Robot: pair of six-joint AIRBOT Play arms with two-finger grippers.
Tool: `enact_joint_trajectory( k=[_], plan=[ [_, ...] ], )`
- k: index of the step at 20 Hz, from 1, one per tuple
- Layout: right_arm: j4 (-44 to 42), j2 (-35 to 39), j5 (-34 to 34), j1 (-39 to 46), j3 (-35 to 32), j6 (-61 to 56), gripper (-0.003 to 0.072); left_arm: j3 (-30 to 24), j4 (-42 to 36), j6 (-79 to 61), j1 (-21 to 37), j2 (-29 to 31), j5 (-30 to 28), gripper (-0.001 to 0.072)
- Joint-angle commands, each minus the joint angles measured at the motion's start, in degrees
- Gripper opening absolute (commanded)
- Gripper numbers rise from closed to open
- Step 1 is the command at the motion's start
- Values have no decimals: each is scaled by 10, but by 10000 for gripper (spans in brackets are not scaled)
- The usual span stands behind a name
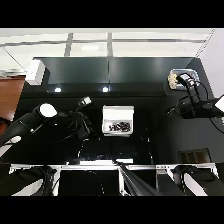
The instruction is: Fold the box and place the chain.
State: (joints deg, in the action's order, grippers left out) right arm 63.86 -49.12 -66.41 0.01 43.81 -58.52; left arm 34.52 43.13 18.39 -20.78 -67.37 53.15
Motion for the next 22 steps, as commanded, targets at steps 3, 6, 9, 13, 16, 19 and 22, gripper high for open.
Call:
enact_joint_trajectory(
  k=[3,6,9,13,16,19,22],
  plan=[
    [-12,0,0,0,-8,0,286,-7,-78,-330,2,-49,-5,717],
    [-16,0,-1,0,-10,0,286,8,-141,-337,2,-84,-6,716],
    [-19,0,-1,0,-10,0,286,30,-130,-332,2,-111,-7,715],
    [-19,0,-3,0,-10,0,286,48,-133,-330,-5,-125,-16,716],
    [-19,0,-3,0,-10,0,286,53,-133,-332,-10,-129,-15,714],
    [-19,0,-2,0,-11,0,286,54,-132,-333,-17,-130,-15,708],
    [-19,0,-1,0,-10,0,286,54,-129,-334,-28,-130,-17,708]
  ],
)
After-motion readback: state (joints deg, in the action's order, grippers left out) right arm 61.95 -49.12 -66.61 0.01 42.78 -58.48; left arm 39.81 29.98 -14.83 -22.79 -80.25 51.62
